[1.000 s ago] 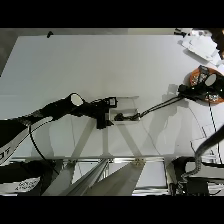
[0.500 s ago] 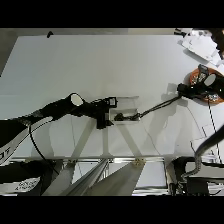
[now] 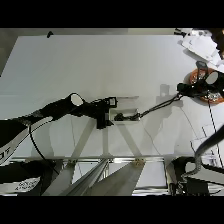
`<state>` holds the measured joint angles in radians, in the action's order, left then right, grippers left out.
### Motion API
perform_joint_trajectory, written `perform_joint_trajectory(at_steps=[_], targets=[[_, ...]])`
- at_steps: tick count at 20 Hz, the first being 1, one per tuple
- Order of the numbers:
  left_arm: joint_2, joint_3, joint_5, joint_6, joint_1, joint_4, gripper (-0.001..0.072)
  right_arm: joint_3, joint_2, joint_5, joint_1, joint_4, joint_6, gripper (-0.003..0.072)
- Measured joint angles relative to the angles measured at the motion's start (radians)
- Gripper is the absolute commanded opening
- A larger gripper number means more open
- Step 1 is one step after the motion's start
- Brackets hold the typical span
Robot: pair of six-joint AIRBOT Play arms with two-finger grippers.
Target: Fold the box and place the chain.
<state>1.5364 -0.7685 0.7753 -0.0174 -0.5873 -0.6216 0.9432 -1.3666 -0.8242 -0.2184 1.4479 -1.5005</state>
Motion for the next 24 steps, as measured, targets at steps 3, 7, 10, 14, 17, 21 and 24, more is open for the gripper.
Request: perform_joint_trajectory(at_steps=[3, 7, 10, 14, 17, 21, 24], targets=[[0.000, 0.000, 0.000, 0.000, 0.000, 0.000, 0.0333, 0.000, 0.121, -0.024, 0.022, 0.007, 0.023, 0.0011], [0.000, 0.000, 0.000, 0.000, 0.000, 0.000, 0.0333, 0.000, 0.317, -0.065, 0.074, 0.011, 0.036, 0.0011], [0.000, 0.000, 0.000, 0.000, 0.000, 0.000, 0.0333, 0.000, 0.465, -0.100, 0.149, 0.011, 0.041, 0.0011], [0.000, 0.000, 0.000, 0.000, 0.000, 0.000, 0.0333, 0.000, 0.610, -0.148, 0.301, -0.010, 0.042, 0.0011], [0.000, 0.000, 0.000, 0.000, 0.000, 0.000, 0.0333, 0.000, 0.663, -0.174, 0.434, -0.074, 0.037, 0.0011], [0.000, 0.000, 0.000, 0.000, 0.000, 0.000, 0.0333, 0.000, 0.685, -0.172, 0.581, -0.177, 0.034, 0.0011], [0.000, 0.000, 0.000, 0.000, 0.000, 0.000, 0.0333, -0.006, 0.679, -0.169, 0.651, -0.222, 0.032, 0.0009]])
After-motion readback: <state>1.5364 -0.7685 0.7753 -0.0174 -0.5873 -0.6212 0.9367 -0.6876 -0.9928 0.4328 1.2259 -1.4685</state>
